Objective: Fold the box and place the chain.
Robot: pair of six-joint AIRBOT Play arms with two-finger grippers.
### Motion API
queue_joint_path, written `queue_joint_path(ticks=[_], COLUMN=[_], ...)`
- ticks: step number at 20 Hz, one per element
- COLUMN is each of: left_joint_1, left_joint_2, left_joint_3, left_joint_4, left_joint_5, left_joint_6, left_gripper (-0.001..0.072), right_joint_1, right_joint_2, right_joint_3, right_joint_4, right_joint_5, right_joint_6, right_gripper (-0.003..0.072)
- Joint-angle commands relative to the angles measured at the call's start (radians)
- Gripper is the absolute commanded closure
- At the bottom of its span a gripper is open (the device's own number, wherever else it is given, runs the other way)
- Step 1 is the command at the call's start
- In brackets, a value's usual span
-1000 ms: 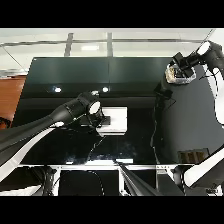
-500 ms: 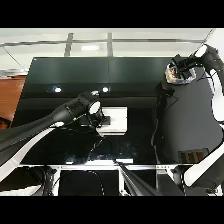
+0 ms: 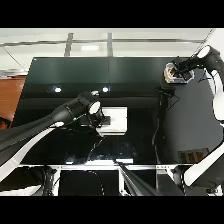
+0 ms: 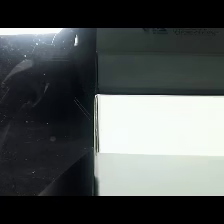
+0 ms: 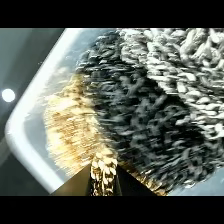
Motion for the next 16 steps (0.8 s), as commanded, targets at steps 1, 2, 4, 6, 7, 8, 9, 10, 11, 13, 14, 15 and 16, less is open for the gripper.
queue_joint_path(ticks=[1,2,4,6,7,8,9,10,11,13,14,15,16], left_joint_1=[0.000,0.000,0.000,0.000,0.000,0.000,0.000,0.001,0.001,0.001,0.000,0.000,0.000], left_joint_2=[0.000,0.000,0.000,0.000,0.000,0.000,0.000,0.000,0.000,0.000,0.000,0.000,0.000], left_joint_3=[0.000,0.000,0.000,0.000,0.000,0.000,0.000,0.000,0.000,0.000,0.000,0.000,0.000], left_joint_4=[0.000,0.000,0.000,0.000,0.000,0.000,0.000,0.000,0.000,0.000,0.000,0.000,0.000], left_joint_5=[0.001,0.001,0.001,0.002,0.001,0.001,0.001,0.001,0.002,0.001,0.001,0.001,0.001], left_joint_6=[0.000,0.000,0.000,0.000,0.000,0.000,0.000,0.000,0.000,0.000,0.000,0.000,0.000], left_gripper=[0.0682,0.0683,0.0682,0.0682,0.0682,0.0682,0.0682,0.0682,0.0682,0.0682,0.0682,0.0682,0.0682], right_joint_1=[-0.033,-0.042,-0.061,-0.083,-0.092,-0.098,-0.101,-0.102,-0.102,-0.102,-0.102,-0.101,-0.100], right_joint_2=[0.060,0.095,0.164,0.230,0.261,0.298,0.336,0.373,0.409,0.475,0.495,0.512,0.531], right_joint_3=[0.014,0.015,0.015,0.015,0.015,0.015,0.015,0.015,0.018,0.058,0.097,0.145,0.196], right_joint_4=[0.052,0.056,0.088,0.150,0.185,0.225,0.259,0.285,0.301,0.312,0.312,0.315,0.319], right_joint_5=[0.047,0.045,0.042,0.037,0.032,0.026,0.015,0.001,-0.020,-0.046,-0.040,-0.027,-0.011], right_joint_6=[-0.117,-0.142,-0.199,-0.250,-0.285,-0.330,-0.382,-0.426,-0.445,-0.447,-0.448,-0.458,-0.472], right_gripper=[0.0675,0.0674,0.0674,0.0674,0.0674,0.0674,0.0675,0.0675,0.0675,0.0675,0.0675,0.0675,0.0675])
